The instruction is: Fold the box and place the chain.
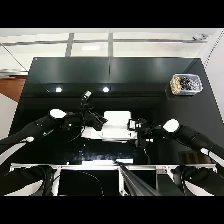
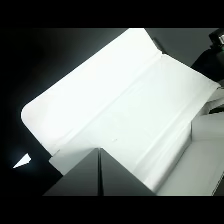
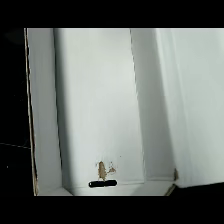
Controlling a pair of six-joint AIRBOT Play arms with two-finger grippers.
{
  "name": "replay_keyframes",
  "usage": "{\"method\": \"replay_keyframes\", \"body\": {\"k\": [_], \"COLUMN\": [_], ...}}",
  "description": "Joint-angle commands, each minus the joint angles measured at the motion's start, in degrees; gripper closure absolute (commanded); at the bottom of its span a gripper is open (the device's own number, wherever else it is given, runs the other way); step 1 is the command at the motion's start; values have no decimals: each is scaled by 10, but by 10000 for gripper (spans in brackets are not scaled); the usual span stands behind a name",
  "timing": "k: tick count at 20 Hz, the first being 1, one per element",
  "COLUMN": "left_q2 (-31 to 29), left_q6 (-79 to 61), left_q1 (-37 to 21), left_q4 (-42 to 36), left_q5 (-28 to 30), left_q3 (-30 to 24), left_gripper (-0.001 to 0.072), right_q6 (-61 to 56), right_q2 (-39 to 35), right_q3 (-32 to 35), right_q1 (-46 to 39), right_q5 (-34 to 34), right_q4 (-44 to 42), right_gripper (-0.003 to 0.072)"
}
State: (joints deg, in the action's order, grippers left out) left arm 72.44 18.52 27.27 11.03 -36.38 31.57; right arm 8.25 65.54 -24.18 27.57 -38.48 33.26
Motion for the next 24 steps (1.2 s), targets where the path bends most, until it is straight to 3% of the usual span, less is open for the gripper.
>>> {"method": "replay_keyframes", "body": {"k": [1, 3, 6, 7, 12, 17, 24], "left_q2": [-7, -26, -59, -74, -122, -121, -117], "left_q6": [-2, -2, 0, 0, -1, -38, -119], "left_q1": [-25, -64, -125, -149, -221, -191, -105], "left_q4": [25, 40, 92, 121, 267, 354, 354], "left_q5": [-26, -68, -127, -141, -218, -283, -209], "left_q3": [20, 38, 57, 60, 63, 55, 39], "left_gripper": [677, 639, 141, 19, 14, 15, 16], "right_q6": [-1, -1, -1, -1, -1, -1, -1], "right_q2": [0, 0, 0, 0, 0, 0, 0], "right_q3": [0, 0, 0, 0, 0, 0, 0], "right_q1": [1, 1, 1, 1, 1, 1, 1], "right_q5": [2, 2, 2, 2, 2, 2, 2], "right_q4": [0, 0, 0, 0, 0, 0, 0], "right_gripper": [275, 275, 275, 275, 275, 275, 275]}}
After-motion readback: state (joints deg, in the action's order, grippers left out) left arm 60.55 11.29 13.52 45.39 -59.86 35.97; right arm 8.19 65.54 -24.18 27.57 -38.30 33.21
